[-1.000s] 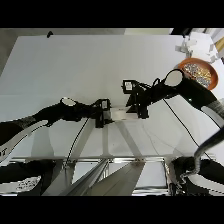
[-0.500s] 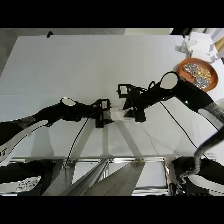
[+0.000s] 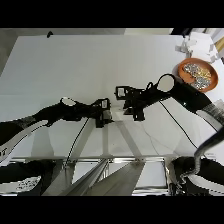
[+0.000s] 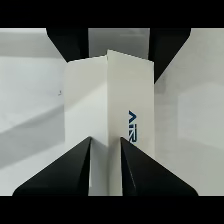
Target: Fold the box and place the chain.
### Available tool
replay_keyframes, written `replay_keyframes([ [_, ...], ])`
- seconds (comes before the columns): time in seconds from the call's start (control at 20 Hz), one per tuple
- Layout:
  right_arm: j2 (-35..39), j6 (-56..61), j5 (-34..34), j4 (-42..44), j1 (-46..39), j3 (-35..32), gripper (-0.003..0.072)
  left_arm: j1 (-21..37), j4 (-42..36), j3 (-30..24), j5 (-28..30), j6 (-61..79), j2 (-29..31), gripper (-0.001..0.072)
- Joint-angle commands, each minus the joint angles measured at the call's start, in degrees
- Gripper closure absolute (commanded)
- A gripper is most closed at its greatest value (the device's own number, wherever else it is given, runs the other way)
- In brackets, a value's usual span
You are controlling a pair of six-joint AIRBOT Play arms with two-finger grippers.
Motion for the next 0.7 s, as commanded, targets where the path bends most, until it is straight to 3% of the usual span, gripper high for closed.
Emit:
replay_keyframes([
  [0.0, 0.0, 0.1, -0.4, -1.0, 0.1, 0.0, 0.0536, 0.0, 0.1, 0.0, -0.1, 0.2, 0.0, 0.0698],
  [0.1, 0.0, 0.1, -0.5, -1.0, 0.1, 0.0, 0.0612, 0.0, 0.1, 0.0, -0.1, 0.2, 0.0, 0.0698],
  [0.65, 0.0, 1.6, -2.2, -1.5, 0.2, -0.3, 0.0637, 0.0, 0.1, 0.0, -0.1, 0.2, 0.0, 0.0698],
])
